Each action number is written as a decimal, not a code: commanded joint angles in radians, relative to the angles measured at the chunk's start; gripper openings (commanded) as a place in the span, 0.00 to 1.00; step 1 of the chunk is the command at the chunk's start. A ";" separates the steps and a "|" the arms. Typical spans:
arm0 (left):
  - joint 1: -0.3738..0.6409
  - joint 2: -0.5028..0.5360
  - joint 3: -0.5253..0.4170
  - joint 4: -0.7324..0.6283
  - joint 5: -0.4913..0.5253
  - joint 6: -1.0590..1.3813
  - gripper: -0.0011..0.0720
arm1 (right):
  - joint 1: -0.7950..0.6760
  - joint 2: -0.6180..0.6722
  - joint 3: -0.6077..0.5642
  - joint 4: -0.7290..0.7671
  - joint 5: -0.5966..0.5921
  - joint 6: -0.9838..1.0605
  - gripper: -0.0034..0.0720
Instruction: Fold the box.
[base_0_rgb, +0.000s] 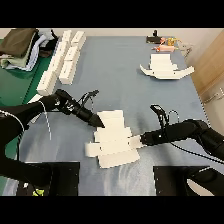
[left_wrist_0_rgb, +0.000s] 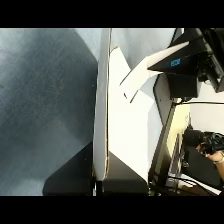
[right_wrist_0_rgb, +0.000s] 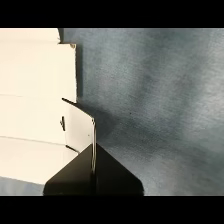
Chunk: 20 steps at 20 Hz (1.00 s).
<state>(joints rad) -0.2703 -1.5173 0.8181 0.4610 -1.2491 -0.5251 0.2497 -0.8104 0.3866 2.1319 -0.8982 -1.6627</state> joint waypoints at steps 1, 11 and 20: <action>-0.004 -0.003 0.003 -0.014 -0.019 0.047 0.04 | 0.001 0.001 0.000 -0.011 0.001 0.001 0.05; -0.009 0.012 0.056 -0.227 -0.085 0.369 0.04 | 0.001 0.002 0.082 -0.606 -0.037 0.154 0.46; -0.175 0.266 -0.001 0.001 0.303 0.559 0.03 | 0.000 0.002 0.287 -0.892 -0.167 0.610 0.46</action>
<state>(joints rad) -0.3920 -1.3396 0.8494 0.3660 -1.1076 -0.0254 0.2497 -0.8097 0.6327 1.3556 -1.0294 -1.2114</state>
